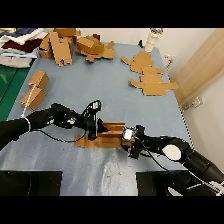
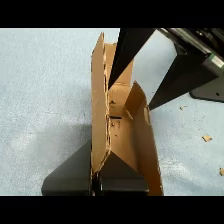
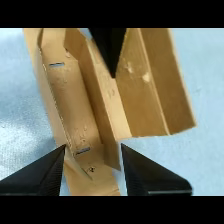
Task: Fold the box.
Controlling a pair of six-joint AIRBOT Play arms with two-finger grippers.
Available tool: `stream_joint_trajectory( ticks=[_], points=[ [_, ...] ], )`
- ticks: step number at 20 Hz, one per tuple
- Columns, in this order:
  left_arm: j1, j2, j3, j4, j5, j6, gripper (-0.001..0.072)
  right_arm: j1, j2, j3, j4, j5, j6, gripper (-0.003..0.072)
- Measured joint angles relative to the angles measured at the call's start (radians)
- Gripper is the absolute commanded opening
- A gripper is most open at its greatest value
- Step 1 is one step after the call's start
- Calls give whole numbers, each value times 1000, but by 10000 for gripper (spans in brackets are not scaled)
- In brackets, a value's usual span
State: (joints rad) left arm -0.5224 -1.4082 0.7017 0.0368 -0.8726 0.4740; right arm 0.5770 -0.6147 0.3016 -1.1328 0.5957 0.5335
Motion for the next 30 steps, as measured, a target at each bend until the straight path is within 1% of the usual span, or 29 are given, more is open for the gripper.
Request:
stream_joint_trajectory(
  ticks=[5, 10, 15, 19, 22, 25, 30],
  points=[
    [0, 0, 0, 0, 0, 0, 15, -84, -3, 23, 82, 64, -74, 562],
    [0, 0, 0, 0, 0, 0, 15, -116, -26, 30, 140, 113, -158, 562],
    [0, 0, 0, 0, -1, 0, 15, -134, -94, 60, 192, 134, -249, 562],
    [0, 0, -1, 1, -2, 0, 15, -140, -172, 89, 206, 172, -310, 562],
    [0, 0, -1, 1, -3, 0, 15, -152, -199, 97, 214, 186, -343, 562],
    [0, 0, 0, 0, 1, 0, 15, -202, -209, 100, 241, 201, -384, 562],
    [0, 0, 0, 0, 0, 0, 15, -293, -238, 105, 338, 224, -508, 562]
  ],
)
